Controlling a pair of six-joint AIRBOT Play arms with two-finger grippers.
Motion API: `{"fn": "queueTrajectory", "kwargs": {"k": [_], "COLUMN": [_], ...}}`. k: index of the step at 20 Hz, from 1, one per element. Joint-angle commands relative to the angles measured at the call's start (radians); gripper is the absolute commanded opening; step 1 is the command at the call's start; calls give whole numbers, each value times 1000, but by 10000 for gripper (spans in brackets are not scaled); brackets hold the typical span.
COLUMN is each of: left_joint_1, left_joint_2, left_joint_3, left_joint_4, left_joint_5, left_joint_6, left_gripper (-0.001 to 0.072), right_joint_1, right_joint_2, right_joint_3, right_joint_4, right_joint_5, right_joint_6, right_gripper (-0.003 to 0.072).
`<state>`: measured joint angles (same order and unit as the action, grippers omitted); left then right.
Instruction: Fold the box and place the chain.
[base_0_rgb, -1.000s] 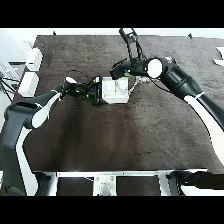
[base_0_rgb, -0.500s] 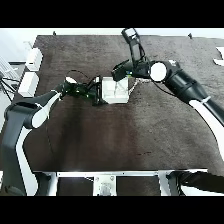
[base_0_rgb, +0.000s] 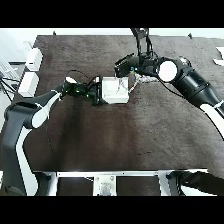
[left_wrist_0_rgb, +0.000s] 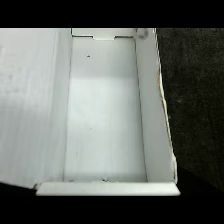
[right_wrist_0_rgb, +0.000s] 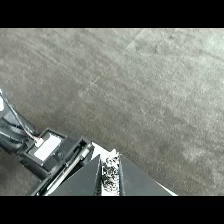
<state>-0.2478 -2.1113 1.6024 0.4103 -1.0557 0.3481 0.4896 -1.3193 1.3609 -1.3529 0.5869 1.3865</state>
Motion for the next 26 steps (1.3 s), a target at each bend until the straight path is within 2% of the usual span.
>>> {"fn": "queueTrajectory", "kwargs": {"k": [1, 3, 7, 9, 15, 17, 18, 19, 20, 26], "left_joint_1": [-1, -1, -1, -1, -1, -1, -1, -1, -1, -1], "left_joint_2": [0, 0, 0, 0, 0, 0, 0, 0, 0, 0], "left_joint_3": [0, 0, 0, 0, 0, 0, 0, 0, 0, 0], "left_joint_4": [0, 0, 0, 0, 0, 0, 0, 0, 0, 0], "left_joint_5": [0, 0, 0, 0, 0, 0, 0, 0, 0, 0], "left_joint_6": [0, 0, 0, 0, 0, 0, 0, 0, 1, 0], "left_gripper": [526, 526, 526, 526, 526, 526, 526, 526, 526, 526], "right_joint_1": [1, 1, 1, 2, 2, 2, 2, 1, 1, -60], "right_joint_2": [2, 2, 1, -14, -188, -212, -211, -208, -200, -70], "right_joint_3": [-35, -83, -227, -279, -297, -290, -290, -289, -287, -288], "right_joint_4": [0, 10, 38, 69, 116, 123, 123, 122, 122, 51], "right_joint_5": [-3, -40, -209, -242, -326, -325, -325, -325, -325, -299], "right_joint_6": [1, 1, 1, 1, 0, 0, 0, 0, 0, 0], "right_gripper": [-2, -2, -2, -2, -3, -1, 65, 242, 375, 401]}}
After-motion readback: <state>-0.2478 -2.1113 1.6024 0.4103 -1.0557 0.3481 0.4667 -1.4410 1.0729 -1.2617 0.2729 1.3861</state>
